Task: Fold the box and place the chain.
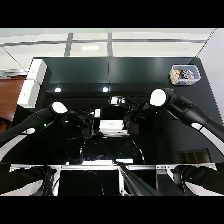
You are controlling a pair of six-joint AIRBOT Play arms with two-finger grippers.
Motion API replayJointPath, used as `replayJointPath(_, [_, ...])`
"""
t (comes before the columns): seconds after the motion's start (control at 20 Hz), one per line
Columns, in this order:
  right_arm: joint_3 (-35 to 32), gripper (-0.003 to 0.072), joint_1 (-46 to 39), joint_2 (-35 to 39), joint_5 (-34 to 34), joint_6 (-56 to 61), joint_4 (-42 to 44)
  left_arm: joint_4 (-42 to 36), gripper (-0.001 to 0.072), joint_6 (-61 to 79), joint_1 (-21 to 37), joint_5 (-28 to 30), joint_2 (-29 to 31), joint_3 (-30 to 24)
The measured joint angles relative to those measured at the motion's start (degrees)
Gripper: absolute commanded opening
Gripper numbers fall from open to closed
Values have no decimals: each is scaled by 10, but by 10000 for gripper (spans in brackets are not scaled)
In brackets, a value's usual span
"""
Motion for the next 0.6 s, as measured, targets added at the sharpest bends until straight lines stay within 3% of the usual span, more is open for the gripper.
replayJointPath(0.6, [0, 274, 0, -15, 16, 0, 0, 0, 370, 0, 0, 0, 0, 0])
